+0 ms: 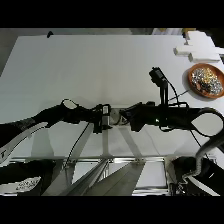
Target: Fold the box and place the chain.
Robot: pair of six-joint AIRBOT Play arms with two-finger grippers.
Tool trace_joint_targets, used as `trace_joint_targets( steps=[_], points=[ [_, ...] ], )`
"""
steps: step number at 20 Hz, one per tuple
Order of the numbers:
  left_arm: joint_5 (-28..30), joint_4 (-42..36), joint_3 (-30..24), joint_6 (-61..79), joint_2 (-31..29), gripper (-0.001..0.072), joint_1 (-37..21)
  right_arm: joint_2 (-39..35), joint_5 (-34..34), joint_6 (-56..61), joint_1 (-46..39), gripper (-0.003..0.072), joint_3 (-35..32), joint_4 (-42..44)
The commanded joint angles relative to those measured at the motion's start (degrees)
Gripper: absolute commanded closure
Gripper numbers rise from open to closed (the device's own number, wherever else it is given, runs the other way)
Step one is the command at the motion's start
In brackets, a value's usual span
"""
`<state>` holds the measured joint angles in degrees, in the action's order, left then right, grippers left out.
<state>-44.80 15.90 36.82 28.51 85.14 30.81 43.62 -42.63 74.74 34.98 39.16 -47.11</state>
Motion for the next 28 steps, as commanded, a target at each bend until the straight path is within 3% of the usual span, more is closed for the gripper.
trace_joint_targets(
  steps=[1,5,11,14,16,17,18,24,25,27,28],
  points=[
    [0.0,0.0,0.0,0.0,0.0,0.0574,0.0,2.3,-1.8,3.7,0.0,0.0667,-0.3,-9.2],
    [0.0,0.0,0.0,0.0,0.0,0.0574,0.0,8.1,-3.3,3.2,0.1,0.0665,-0.3,-9.5],
    [0.0,0.0,0.0,0.0,0.0,0.0574,0.0,10.5,-3.0,1.2,1.0,0.0493,1.5,-10.0],
    [0.0,0.0,0.0,0.0,0.0,0.0574,0.0,10.6,-7.0,1.3,-2.8,0.0495,7.6,-12.2],
    [0.0,0.0,0.0,0.0,0.0,0.0574,0.0,10.6,-8.5,1.6,-6.8,0.0551,11.6,-14.8],
    [0.0,0.0,0.0,0.0,0.0,0.0574,0.0,10.6,-8.7,1.8,-9.1,0.0646,12.8,-16.2],
    [0.0,0.0,0.0,0.0,0.0,0.0574,0.0,10.6,-8.1,1.8,-11.2,0.0666,13.1,-17.6],
    [0.0,0.0,0.0,0.0,0.0,0.0574,0.0,16.9,-9.0,12.4,-18.3,0.0666,12.5,-35.0],
    [0.0,0.0,0.0,0.0,0.0,0.0574,0.0,18.6,-9.1,14.4,-18.6,0.0635,12.2,-37.4],
    [0.0,0.0,0.0,0.0,0.0,0.0574,0.0,21.6,-9.3,18.0,-18.6,0.0408,11.2,-40.7],
    [0.0,0.0,0.0,0.0,0.0,0.0574,0.0,22.8,-9.3,18.7,-18.6,0.0393,10.6,-41.4]
  ],
)
